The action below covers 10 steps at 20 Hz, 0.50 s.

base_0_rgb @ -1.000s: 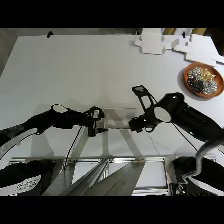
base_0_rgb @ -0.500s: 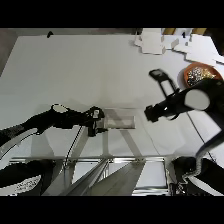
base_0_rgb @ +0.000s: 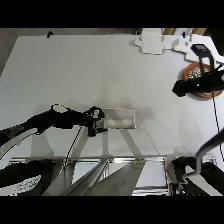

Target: Fold the box and place the chain.

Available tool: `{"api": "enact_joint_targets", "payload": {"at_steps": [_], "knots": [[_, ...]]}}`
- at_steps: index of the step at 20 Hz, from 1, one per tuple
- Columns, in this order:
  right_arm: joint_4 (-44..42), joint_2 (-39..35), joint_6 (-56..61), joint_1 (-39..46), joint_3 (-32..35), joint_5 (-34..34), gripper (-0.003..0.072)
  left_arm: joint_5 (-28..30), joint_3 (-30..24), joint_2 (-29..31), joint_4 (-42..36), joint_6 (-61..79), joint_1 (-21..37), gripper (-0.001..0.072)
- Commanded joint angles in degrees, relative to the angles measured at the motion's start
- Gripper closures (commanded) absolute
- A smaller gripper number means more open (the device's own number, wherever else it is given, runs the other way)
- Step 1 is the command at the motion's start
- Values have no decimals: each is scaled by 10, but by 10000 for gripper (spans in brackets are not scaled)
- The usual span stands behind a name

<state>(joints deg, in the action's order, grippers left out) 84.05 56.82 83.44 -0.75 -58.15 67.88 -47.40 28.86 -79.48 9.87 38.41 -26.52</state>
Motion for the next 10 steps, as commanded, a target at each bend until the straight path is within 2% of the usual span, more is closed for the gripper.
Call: {"api": "enact_joint_targets", "payload": {"at_steps": [1,10], "knots": [[2,28,-32,78,-1,-64,213,0,0,0,0,0,0,558],[2,139,-45,166,-1,-186,213,0,0,0,0,0,0,558]]}}
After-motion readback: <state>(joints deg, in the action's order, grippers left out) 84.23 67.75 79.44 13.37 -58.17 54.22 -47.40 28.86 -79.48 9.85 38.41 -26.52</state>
